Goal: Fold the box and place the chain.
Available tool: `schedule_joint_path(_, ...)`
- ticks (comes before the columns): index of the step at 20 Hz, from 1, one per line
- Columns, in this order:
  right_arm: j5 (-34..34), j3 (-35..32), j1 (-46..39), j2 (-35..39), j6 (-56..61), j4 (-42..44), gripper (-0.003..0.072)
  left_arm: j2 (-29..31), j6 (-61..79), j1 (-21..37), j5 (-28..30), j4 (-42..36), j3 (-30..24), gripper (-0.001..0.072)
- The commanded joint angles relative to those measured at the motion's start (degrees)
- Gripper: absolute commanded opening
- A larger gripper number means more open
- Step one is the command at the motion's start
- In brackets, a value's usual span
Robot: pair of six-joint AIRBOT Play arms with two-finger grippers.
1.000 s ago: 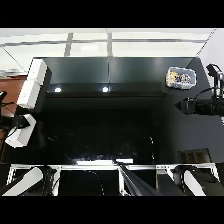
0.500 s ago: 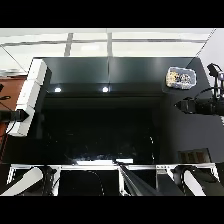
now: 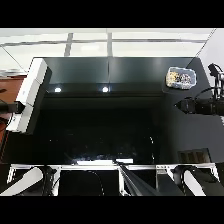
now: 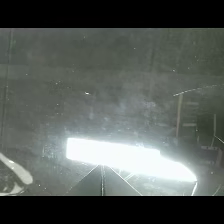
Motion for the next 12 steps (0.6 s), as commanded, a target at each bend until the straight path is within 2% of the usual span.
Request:
schedule_joint_path(1,0.0,0.0,0.1,0.0,0.2,0.2,0.0013,1.4,-1.4,-3.9,-0.3,-0.6,5.7,0.0715)
schedule_joint_path(4,-0.2,0.0,0.1,0.0,0.2,0.3,0.0014,4.9,-9.0,-8.3,-1.7,-4.2,13.7,0.0706)
schedule_joint_path(5,-0.9,0.0,0.5,0.0,0.2,0.4,0.0013,6.4,-12.9,-9.3,-2.7,-6.5,15.5,0.0654)
schedule_joint_path(7,-5.1,-0.2,2.8,0.0,0.1,0.4,0.0014,10.0,-16.3,-10.8,-9.1,-12.3,16.7,0.0029)
schedule_joint_path(9,-15.5,-2.7,6.9,0.0,0.0,0.3,0.0014,13.7,-14.9,-12.9,-17.0,-21.4,13.5,0.0026)
schedule_joint_path(10,-21.4,-4.8,9.2,0.0,-0.4,0.0,0.0013,16.3,-11.7,-15.1,-17.2,-24.2,9.6,0.0025)
schedule_joint_path(11,-28.0,-7.5,11.4,0.0,-0.5,-1.7,0.0013,18.8,-9.7,-17.5,-13.7,-23.7,4.8,0.0025)
schedule_joint_path(12,-32.9,-9.7,13.0,0.0,-0.5,-3.7,0.0013,21.2,-8.5,-20.0,-7.5,-20.3,-1.0,0.0025)
